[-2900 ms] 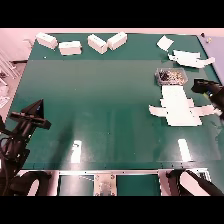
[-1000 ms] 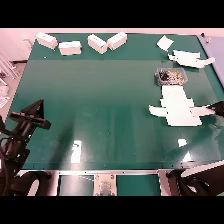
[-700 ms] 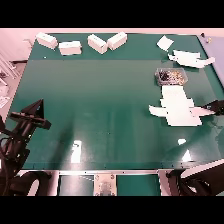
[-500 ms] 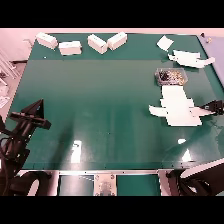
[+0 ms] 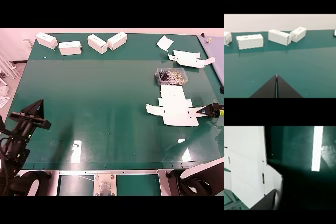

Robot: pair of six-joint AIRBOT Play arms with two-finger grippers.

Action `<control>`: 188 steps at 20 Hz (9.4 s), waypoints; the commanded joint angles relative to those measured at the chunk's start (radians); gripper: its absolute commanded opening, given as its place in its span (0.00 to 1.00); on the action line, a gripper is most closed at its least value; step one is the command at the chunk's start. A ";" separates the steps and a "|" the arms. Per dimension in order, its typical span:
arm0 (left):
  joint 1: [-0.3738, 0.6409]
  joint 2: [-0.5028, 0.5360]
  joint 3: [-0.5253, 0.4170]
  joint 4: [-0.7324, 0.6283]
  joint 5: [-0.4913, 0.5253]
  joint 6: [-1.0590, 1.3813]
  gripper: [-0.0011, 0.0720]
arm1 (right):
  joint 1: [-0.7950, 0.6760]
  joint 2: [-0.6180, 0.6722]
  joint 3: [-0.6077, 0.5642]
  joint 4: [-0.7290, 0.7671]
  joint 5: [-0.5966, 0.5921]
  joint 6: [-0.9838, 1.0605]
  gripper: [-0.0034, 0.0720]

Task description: Fold the box and place the chain.

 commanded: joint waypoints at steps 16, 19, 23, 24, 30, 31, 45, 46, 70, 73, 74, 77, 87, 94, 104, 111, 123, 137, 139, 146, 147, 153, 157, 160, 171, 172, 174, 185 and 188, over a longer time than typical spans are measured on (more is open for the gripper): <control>0.000 0.000 0.000 0.000 0.000 0.000 0.04 | 0.433 -0.004 -0.030 0.366 0.040 -0.008 0.05; 0.000 0.000 0.000 0.000 0.000 0.000 0.04 | 0.567 -0.004 -0.034 0.440 0.029 -0.007 0.05; 0.000 0.000 0.000 0.000 0.000 0.000 0.04 | 0.702 0.034 -0.095 0.570 -0.127 0.022 0.05; 0.000 0.000 0.000 0.000 0.000 0.000 0.04 | 0.724 0.056 -0.122 0.527 -0.190 0.053 0.05; 0.000 0.000 0.000 0.000 0.000 0.000 0.04 | 0.753 0.324 -0.488 0.518 -0.520 0.050 0.05; 0.000 0.000 0.000 0.000 0.000 0.000 0.04 | 0.755 0.364 -0.550 0.517 -0.546 0.042 0.05; 0.000 0.000 0.000 0.000 0.000 0.000 0.04 | 0.773 0.391 -0.665 0.517 -0.670 -0.063 0.05; 0.000 0.000 0.000 0.000 0.000 0.000 0.04 | 0.775 0.391 -0.666 0.517 -0.670 -0.063 0.05; 0.000 0.000 0.002 0.000 0.006 0.000 0.04 | 0.786 0.385 -0.665 0.479 -0.692 -0.048 0.05; 0.000 0.000 0.002 0.001 -0.018 0.002 0.28 | 0.785 0.373 -0.665 0.468 -0.693 -0.049 0.05; 0.000 0.000 0.002 0.000 -0.019 0.001 0.87 | 0.785 0.369 -0.664 0.468 -0.694 -0.049 0.05; 0.000 0.000 0.002 0.001 -0.019 0.001 0.96 | 0.785 0.365 -0.650 0.467 -0.695 -0.061 0.05; 0.000 -0.116 0.002 0.023 -0.151 0.000 0.97 | 0.811 0.365 -0.595 0.464 -0.692 -0.061 0.05; 0.000 -0.425 0.101 0.026 -0.314 0.090 0.96 | 0.834 0.332 -0.559 0.463 -0.692 -0.043 0.05; 0.000 -0.874 0.491 0.084 -0.305 0.153 0.96 | 0.835 0.329 -0.559 0.426 -0.692 -0.031 0.05; 0.000 -1.351 0.901 0.400 -0.523 -0.245 0.96 | 0.835 0.329 -0.559 0.420 -0.693 -0.026 0.05; -0.002 -1.774 1.438 0.660 -0.902 -0.743 0.96 | 0.835 0.329 -0.559 0.420 -0.695 -0.026 0.05; -0.017 -2.139 1.866 0.640 -1.086 -1.014 0.96 | 0.835 0.329 -0.559 0.420 -0.695 -0.026 0.05; -0.041 -2.144 1.875 0.639 -1.105 -1.019 0.96 | 0.835 0.329 -0.559 0.420 -0.695 -0.026 0.05; -0.097 -2.144 1.875 0.643 -1.115 -1.023 0.84 | 0.835 0.329 -0.559 0.420 -0.695 -0.026 0.05; -0.101 -2.144 1.875 0.643 -1.116 -1.021 0.84 | 0.835 0.329 -0.559 0.420 -0.695 -0.026 0.05; -0.119 -2.144 1.875 0.632 -1.115 -0.986 0.72 | 0.835 0.329 -0.559 0.420 -0.695 -0.027 0.05; -0.120 -2.144 1.875 0.633 -1.089 -0.964 0.65 | 0.835 0.329 -0.559 0.420 -0.695 -0.030 0.05; -0.120 -2.144 1.875 0.633 -1.089 -0.958 0.65 | 0.835 0.329 -0.559 0.419 -0.695 -0.034 0.05; -0.120 -2.190 1.875 0.582 -1.085 -0.934 0.65 | 0.835 0.329 -0.559 0.419 -0.695 -0.037 0.05; -0.120 -2.192 1.875 0.576 -1.085 -0.933 0.65 | 0.835 0.329 -0.559 0.419 -0.695 -0.037 0.05; -0.120 -2.192 1.875 0.573 -1.084 -0.917 0.37 | 0.835 0.329 -0.559 0.419 -0.695 -0.037 0.05; -0.120 -2.192 1.875 0.572 -1.079 -0.687 0.04 | 0.835 0.329 -0.560 0.411 -0.695 -0.048 0.05; -0.116 -2.192 1.875 0.553 -1.143 -0.518 0.04 | 0.835 0.329 -0.560 0.411 -0.691 -0.060 0.05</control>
